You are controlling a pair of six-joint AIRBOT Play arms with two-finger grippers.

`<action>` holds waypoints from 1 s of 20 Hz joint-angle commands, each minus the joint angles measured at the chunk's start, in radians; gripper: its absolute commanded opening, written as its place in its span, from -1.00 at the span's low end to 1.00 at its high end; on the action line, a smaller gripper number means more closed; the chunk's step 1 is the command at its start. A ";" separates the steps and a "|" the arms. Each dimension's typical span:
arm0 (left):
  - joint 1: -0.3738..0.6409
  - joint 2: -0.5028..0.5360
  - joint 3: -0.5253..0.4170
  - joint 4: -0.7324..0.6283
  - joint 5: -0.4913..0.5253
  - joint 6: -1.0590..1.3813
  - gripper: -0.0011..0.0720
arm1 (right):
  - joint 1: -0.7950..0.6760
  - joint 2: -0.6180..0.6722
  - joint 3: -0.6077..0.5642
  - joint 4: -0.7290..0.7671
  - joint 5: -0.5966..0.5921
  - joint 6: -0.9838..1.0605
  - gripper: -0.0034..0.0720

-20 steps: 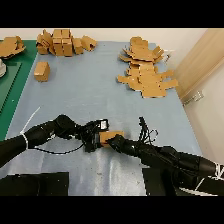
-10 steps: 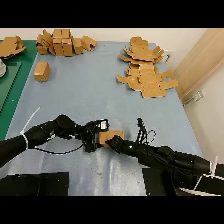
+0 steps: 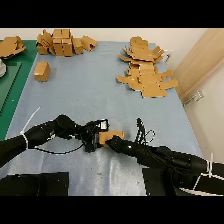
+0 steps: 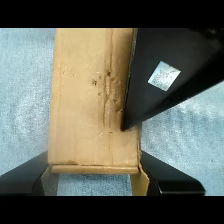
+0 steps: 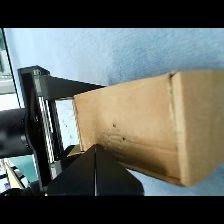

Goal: Fold the box.

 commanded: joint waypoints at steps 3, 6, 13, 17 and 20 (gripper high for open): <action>0.000 0.000 0.001 0.000 0.000 -0.001 0.00 | 0.000 -0.002 -0.001 -0.015 -0.010 0.000 -0.90; 0.000 0.000 0.001 0.000 0.000 -0.001 0.00 | 0.000 0.031 0.000 -0.043 -0.010 0.000 -0.89; 0.000 0.000 0.001 0.000 0.000 -0.001 0.00 | -0.013 0.221 -0.001 -0.161 -0.017 0.000 -0.50; 0.000 0.000 0.001 0.000 0.000 -0.001 0.00 | -0.149 0.296 -0.001 -0.304 -0.161 0.000 -0.89; 0.000 0.000 0.001 0.000 -0.001 -0.001 0.00 | -0.298 0.303 0.001 -0.418 -0.323 0.000 -0.89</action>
